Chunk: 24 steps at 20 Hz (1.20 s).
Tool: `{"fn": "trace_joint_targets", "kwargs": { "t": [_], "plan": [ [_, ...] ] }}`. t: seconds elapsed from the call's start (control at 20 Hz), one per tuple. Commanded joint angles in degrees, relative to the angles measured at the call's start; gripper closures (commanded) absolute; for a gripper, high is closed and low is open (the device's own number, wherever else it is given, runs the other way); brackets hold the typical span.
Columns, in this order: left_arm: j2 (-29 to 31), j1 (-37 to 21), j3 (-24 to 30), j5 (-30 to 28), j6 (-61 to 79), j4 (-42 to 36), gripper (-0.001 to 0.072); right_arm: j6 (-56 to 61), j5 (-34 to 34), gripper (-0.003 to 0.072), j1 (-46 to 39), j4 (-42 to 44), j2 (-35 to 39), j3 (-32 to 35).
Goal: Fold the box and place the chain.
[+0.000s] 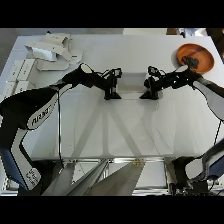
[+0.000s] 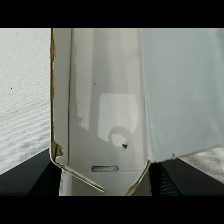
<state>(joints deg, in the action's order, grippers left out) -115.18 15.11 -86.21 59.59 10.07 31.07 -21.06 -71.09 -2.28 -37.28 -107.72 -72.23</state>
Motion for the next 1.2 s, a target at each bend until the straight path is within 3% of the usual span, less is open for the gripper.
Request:
{"fn": "trace_joint_targets", "kwargs": {
  "t": [0.0,0.5,0.65,1.15],
  "plan": [
    [-0.04,0.0,-0.07,0.02,0.02,0.0,0.0271,0.0,-0.02,0.0247,0.02,0.0,0.04,-0.04],
    [-0.04,0.0,-0.07,0.02,0.02,-0.02,0.0271,0.02,-1.95,0.0244,0.07,1.05,0.04,-0.07],
    [-0.04,0.0,-0.07,0.02,0.02,0.0,0.0271,0.07,-2.01,0.0027,0.04,2.19,0.11,-0.07],
    [-0.04,0.0,-0.07,0.02,0.02,0.0,0.0271,6.91,-4.2,0.002,-0.24,-3.63,9.09,-0.11]
  ]
}}
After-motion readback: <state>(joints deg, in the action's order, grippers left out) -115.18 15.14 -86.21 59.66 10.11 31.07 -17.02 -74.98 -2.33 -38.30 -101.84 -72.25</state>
